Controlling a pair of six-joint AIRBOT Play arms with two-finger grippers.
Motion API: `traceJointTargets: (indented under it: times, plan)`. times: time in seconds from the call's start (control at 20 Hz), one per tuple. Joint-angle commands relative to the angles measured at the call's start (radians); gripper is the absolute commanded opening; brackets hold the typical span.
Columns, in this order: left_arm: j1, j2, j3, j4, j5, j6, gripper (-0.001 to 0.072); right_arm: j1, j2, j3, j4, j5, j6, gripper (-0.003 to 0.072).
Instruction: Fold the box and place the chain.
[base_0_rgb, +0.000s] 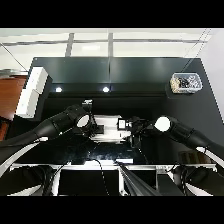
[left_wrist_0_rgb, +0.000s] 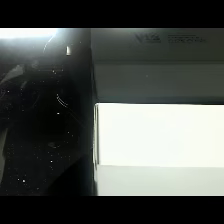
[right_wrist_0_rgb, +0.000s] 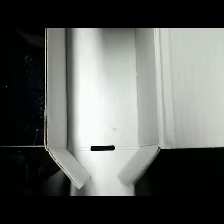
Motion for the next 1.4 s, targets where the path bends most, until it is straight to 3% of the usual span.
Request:
traceJointTargets:
  times: [0.0, 0.05, 0.1, 0.15, 0.45, 0.75, 0.95, 1.05, 1.1, 1.15, 1.2, 1.25, 1.3, 1.35]
  plan:
    - [0.001, 0.000, 0.000, 0.000, -0.006, -0.002, 0.0029, 0.001, -0.002, 0.000, 0.043, 0.002, 0.010, 0.0301]
    - [0.001, 0.000, 0.000, 0.000, -0.007, -0.002, 0.0029, 0.001, -0.002, 0.000, 0.051, 0.003, 0.010, 0.0298]
    - [0.001, 0.000, 0.000, 0.000, -0.007, -0.002, 0.0029, 0.001, -0.002, 0.000, 0.061, 0.003, 0.010, 0.0182]
    - [0.001, 0.000, 0.000, 0.000, -0.007, -0.002, 0.0029, 0.001, -0.002, 0.000, 0.067, 0.002, 0.010, 0.0132]
    - [0.001, 0.000, 0.000, 0.000, -0.005, -0.002, 0.0029, 0.014, -0.003, 0.000, 0.126, -0.016, 0.010, 0.0133]
    - [0.001, 0.000, 0.000, 0.000, -0.005, 0.000, 0.0029, 0.117, -0.044, 0.000, 0.227, -0.189, 0.011, 0.0133]
    - [0.001, 0.000, 0.000, 0.000, -0.004, -0.001, 0.0029, 0.146, -0.074, 0.000, 0.249, -0.201, 0.014, 0.0133]
    - [0.001, 0.000, 0.000, 0.000, -0.004, -0.001, 0.0029, 0.145, -0.074, 0.000, 0.248, -0.202, 0.032, 0.0173]
    - [0.001, 0.000, 0.000, 0.000, -0.005, -0.001, 0.0029, 0.144, -0.074, 0.000, 0.248, -0.202, 0.033, 0.0338]
    - [0.001, 0.000, 0.000, 0.000, -0.005, -0.001, 0.0029, 0.144, -0.074, 0.000, 0.248, -0.202, 0.033, 0.0366]
    - [0.001, 0.000, 0.000, 0.000, -0.005, -0.001, 0.0029, 0.143, -0.074, 0.000, 0.248, -0.201, 0.033, 0.0215]
    - [0.001, 0.000, 0.000, 0.000, -0.005, -0.001, 0.0029, 0.143, -0.074, 0.000, 0.248, -0.201, 0.035, 0.0207]
    - [0.001, 0.000, 0.000, 0.000, -0.005, -0.001, 0.0029, 0.143, -0.074, 0.000, 0.248, -0.202, 0.036, 0.0324]
    - [0.001, 0.000, 0.000, -0.001, -0.005, -0.001, 0.0029, 0.143, -0.074, 0.000, 0.248, -0.214, 0.036, 0.0307]
